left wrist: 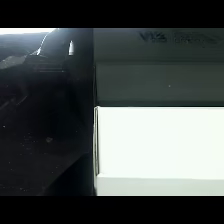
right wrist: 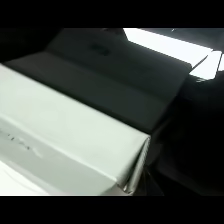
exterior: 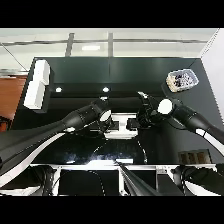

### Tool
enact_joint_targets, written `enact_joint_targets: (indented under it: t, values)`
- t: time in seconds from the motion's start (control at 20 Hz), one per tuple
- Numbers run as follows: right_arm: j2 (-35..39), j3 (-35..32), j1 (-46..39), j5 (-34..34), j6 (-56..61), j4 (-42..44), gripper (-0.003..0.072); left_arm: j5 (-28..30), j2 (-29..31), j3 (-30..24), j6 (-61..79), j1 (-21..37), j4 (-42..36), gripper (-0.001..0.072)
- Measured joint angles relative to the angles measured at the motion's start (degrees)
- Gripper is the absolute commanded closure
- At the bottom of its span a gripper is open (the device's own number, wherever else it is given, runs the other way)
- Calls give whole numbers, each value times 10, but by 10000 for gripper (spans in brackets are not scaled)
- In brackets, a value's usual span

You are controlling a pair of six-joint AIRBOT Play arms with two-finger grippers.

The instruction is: Fold the box and place the chain.

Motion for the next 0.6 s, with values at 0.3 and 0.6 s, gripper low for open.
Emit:
enact_joint_targets:
  t: [0.3,0.6]
  values:
    - [0,13,42,-2,71,-73,244,-1,0,0,1,0,0,678]
    - [-2,35,97,21,204,-208,354,-1,0,0,1,0,0,678]
